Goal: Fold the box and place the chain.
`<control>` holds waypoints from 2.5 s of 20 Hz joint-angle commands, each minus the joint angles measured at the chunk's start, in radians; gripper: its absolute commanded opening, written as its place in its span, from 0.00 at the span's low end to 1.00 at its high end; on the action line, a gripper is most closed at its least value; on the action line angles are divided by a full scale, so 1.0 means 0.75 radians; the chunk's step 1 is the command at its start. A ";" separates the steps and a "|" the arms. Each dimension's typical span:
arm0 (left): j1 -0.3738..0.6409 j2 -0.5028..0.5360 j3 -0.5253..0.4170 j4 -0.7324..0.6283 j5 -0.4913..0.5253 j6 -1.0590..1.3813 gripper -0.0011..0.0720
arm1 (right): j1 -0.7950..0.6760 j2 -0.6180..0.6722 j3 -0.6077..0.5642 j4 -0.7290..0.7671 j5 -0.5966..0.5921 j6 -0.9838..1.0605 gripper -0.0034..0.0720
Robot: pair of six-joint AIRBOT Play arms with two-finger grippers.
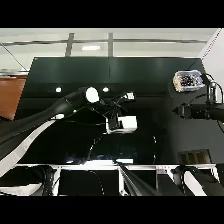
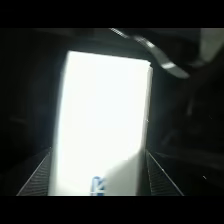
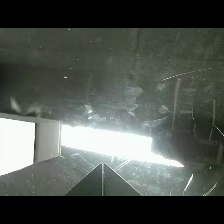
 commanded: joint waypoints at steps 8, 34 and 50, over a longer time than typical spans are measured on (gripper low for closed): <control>-0.089 -0.070 0.004 0.114 0.080 -0.028 0.99 | -0.001 0.001 -0.001 0.001 0.001 0.001 0.06; 1.384 -0.699 1.078 0.709 -0.149 -0.892 0.42 | 0.035 0.001 -0.001 0.065 -0.147 0.048 0.06; 1.240 -0.081 1.057 0.362 -0.548 -1.158 0.05 | 0.095 0.025 0.165 -0.028 0.117 -0.045 0.06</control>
